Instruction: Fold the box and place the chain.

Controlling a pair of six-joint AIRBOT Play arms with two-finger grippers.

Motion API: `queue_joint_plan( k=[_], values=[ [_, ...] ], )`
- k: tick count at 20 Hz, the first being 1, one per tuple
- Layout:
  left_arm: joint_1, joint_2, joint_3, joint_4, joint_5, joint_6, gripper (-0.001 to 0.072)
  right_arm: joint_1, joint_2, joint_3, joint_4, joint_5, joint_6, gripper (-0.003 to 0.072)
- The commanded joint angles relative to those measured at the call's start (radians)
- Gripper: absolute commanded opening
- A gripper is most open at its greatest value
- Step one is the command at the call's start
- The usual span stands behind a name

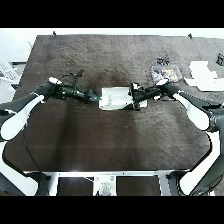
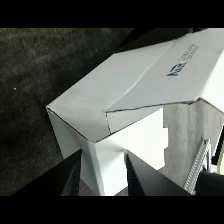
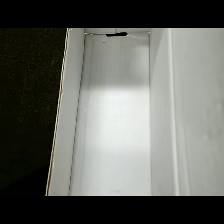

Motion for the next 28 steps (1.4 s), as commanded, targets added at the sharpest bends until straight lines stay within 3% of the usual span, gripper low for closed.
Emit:
queue_joint_plan(
  k=[1,9,18,23,28],
  values=[
    [0.000,0.000,0.001,-0.029,0.026,-0.003,0.0337,0.000,0.000,0.000,0.000,0.000,0.000,0.0550],
    [-0.019,0.000,0.001,-0.021,-0.035,-0.110,0.0337,0.000,0.000,0.000,0.000,0.000,0.000,0.0549],
    [-0.053,0.000,0.001,-0.001,-0.016,-0.252,0.0337,0.000,0.000,0.000,0.000,0.000,0.000,0.0550],
    [-0.092,0.001,0.008,0.087,0.069,-0.387,0.0337,0.000,0.000,0.000,0.000,0.000,0.000,0.0549],
    [-0.129,0.001,0.106,0.317,0.077,-0.624,0.0337,0.000,0.000,0.000,0.001,0.000,0.000,0.0550]
  ],
)
